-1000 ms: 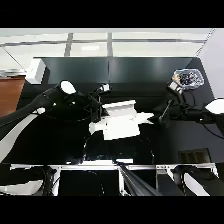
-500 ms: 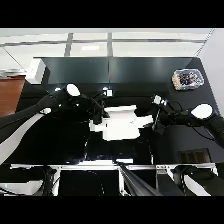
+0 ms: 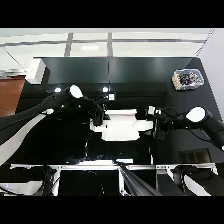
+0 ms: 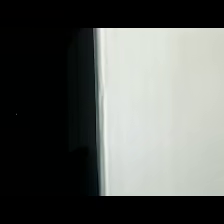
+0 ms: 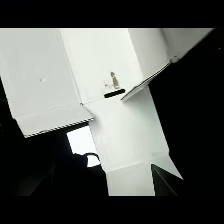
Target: Fold the box and place the chain.
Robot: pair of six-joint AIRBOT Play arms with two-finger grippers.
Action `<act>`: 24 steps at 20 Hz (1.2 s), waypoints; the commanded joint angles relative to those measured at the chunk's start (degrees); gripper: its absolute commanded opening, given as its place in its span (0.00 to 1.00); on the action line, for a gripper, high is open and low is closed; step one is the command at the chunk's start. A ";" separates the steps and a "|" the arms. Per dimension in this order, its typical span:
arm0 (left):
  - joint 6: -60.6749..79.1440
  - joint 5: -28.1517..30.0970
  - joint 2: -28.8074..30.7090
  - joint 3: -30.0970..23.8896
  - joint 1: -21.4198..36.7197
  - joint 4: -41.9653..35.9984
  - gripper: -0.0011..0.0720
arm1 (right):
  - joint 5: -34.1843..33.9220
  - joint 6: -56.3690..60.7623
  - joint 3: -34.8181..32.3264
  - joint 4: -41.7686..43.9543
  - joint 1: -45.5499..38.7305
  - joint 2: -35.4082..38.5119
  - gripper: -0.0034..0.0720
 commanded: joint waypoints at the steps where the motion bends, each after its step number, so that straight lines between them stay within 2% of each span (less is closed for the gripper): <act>1: 0.04 -0.11 -0.04 0.02 -0.04 0.22 0.05 | -1.33 -1.64 -1.97 0.28 3.19 -0.07 0.99; 5: 0.04 -0.68 -0.04 0.02 -0.04 0.22 0.05 | -6.75 -2.34 -3.43 0.46 8.85 -0.24 0.99; 7: 0.07 -0.68 -0.04 0.02 -0.04 0.22 0.05 | -8.92 -2.47 -3.43 3.32 10.60 -1.44 0.99; 9: 0.07 -0.42 -0.04 0.02 -0.04 0.11 0.05 | -9.07 -3.48 -3.43 7.21 12.31 -4.13 0.99; 12: 0.04 -0.50 -0.04 0.02 -0.04 -0.04 0.05 | -9.35 -4.24 -3.34 7.34 14.69 -5.25 0.99; 16: 0.04 -0.50 -0.04 0.02 -0.04 -0.04 0.05 | -11.26 -4.24 -2.69 6.99 14.64 -5.22 0.99; 24: 0.02 -0.66 -0.04 0.02 -0.04 -0.04 0.05 | -10.08 -4.22 5.27 5.86 11.06 -4.52 0.99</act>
